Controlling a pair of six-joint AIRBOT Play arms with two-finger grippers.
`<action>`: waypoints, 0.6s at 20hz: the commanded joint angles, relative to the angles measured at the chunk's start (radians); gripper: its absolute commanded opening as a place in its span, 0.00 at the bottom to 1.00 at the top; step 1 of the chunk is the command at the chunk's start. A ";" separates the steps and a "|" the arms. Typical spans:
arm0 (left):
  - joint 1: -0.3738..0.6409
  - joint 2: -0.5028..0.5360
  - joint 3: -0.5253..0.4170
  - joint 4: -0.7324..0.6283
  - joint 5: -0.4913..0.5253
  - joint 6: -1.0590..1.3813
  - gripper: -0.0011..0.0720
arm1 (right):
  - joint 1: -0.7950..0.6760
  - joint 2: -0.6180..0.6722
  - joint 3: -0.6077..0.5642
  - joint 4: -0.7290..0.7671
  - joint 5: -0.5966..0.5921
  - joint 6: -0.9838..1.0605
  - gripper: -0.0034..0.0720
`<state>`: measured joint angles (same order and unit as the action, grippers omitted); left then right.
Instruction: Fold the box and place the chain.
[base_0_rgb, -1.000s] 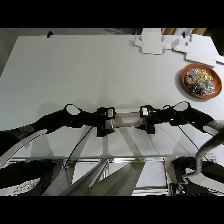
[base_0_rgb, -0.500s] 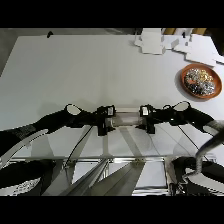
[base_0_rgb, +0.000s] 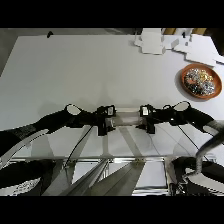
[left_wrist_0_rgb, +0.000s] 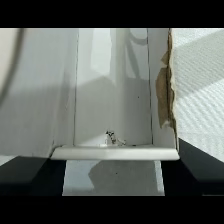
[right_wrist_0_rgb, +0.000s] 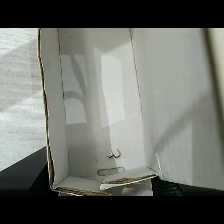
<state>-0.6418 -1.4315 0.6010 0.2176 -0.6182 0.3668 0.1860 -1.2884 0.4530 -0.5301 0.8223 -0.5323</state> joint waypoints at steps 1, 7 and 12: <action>0.000 -0.001 0.000 0.000 0.001 0.000 0.25 | 0.000 0.000 0.000 0.000 0.001 0.000 0.57; 0.000 -0.001 0.000 0.000 0.000 0.000 0.25 | 0.000 0.014 0.000 -0.039 0.037 0.013 0.67; 0.000 -0.001 0.000 0.000 0.001 0.000 0.25 | 0.000 0.121 0.000 -0.201 0.049 0.244 0.98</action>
<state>-0.6422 -1.4322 0.6010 0.2142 -0.6136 0.3649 0.1860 -1.2228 0.4526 -0.6125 0.8505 -0.4316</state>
